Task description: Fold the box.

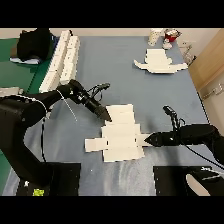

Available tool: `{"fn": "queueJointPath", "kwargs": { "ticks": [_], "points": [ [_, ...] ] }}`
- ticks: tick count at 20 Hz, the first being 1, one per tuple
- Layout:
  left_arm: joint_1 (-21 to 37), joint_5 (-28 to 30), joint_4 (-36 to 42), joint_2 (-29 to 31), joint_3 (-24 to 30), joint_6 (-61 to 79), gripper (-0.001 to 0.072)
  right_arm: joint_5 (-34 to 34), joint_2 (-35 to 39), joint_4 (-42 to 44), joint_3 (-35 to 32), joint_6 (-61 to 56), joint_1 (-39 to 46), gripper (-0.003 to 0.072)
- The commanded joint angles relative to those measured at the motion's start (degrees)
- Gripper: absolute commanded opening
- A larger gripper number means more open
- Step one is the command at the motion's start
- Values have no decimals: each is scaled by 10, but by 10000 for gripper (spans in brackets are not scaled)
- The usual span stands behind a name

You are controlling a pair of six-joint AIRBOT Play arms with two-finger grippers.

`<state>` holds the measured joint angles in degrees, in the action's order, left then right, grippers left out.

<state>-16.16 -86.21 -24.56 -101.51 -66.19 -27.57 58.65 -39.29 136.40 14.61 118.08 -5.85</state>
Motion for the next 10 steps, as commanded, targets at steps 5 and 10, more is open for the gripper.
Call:
{"fn": "queueJointPath", "kwargs": {
  "ticks": [5,10],
  "points": [
    [-17,6,1,3,-10,62,12,-36,0,-52,13,17,0,349],
    [-30,101,-36,86,-7,131,7,-87,0,-317,106,-116,2,349]
  ]
}}
